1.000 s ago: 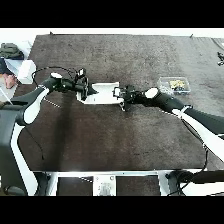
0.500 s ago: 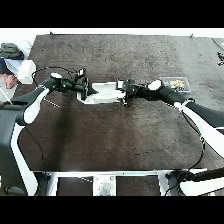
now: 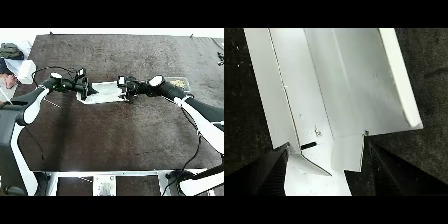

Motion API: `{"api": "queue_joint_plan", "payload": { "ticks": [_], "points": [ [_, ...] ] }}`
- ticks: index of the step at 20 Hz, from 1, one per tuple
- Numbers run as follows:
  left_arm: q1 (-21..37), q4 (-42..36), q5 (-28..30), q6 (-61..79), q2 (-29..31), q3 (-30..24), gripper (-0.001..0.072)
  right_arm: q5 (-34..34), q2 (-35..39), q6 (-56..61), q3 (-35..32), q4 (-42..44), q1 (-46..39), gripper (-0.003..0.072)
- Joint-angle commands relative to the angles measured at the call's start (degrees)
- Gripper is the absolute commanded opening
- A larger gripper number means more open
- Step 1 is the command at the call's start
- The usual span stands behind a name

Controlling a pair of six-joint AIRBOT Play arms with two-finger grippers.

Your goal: Fold the box and place the chain.

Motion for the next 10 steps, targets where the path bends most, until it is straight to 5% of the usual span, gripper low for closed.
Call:
{"api": "queue_joint_plan", "payload": {
  "ticks": [1,10],
  "points": [
    [0.0,0.0,-0.07,0.02,0.0,-0.02,0.001,4.92,-2.43,1.88,3.85,-0.33,-1.03,0.0558],
    [0.0,-0.04,-0.04,0.02,0.0,-0.02,0.001,15.06,-8.85,5.27,12.13,-1.22,-3.06,0.0557]
  ]
}}
